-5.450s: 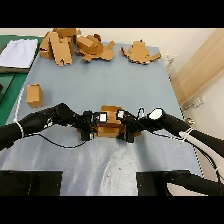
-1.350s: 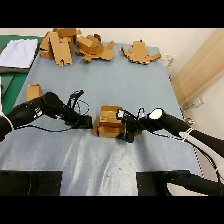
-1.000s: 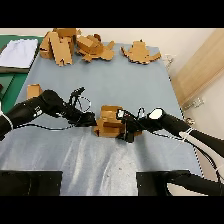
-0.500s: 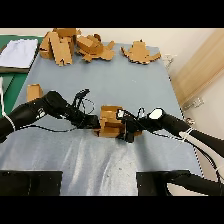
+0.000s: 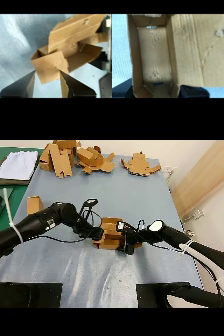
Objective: Fold the box.
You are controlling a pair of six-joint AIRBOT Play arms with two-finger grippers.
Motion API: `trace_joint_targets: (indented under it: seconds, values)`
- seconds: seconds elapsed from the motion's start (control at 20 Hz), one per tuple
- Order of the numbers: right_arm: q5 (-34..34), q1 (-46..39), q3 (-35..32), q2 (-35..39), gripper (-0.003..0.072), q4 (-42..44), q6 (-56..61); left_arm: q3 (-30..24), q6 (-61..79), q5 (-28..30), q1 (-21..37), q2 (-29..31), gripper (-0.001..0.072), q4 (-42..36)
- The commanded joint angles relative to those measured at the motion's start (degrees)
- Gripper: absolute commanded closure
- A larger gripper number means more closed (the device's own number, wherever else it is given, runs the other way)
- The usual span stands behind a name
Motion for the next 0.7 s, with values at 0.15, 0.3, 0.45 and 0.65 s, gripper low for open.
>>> trace_joint_targets:
  seconds: [0.15, 0.3, 0.45, 0.65]
  values:
    - [0.0, 0.1, 0.0, 0.0, 0.0079, 0.0, 0.0, 4.9, -6.8, -1.4, -4.0, -5.6, 0.0224, 6.3]
    - [0.0, 0.1, 0.0, 0.0, 0.0079, 0.0, 0.0, 6.6, -8.5, -1.7, -4.0, -5.9, 0.0225, 7.1]
    - [0.1, 0.1, 0.0, 0.0, 0.008, 0.0, 0.0, 7.9, -9.6, -2.3, -4.9, -6.8, 0.0226, 8.8]
    - [0.2, 0.1, 0.0, 0.0, 0.0079, 0.0, 0.0, 11.0, -15.1, -7.2, -7.4, -9.5, 0.0226, 16.7]
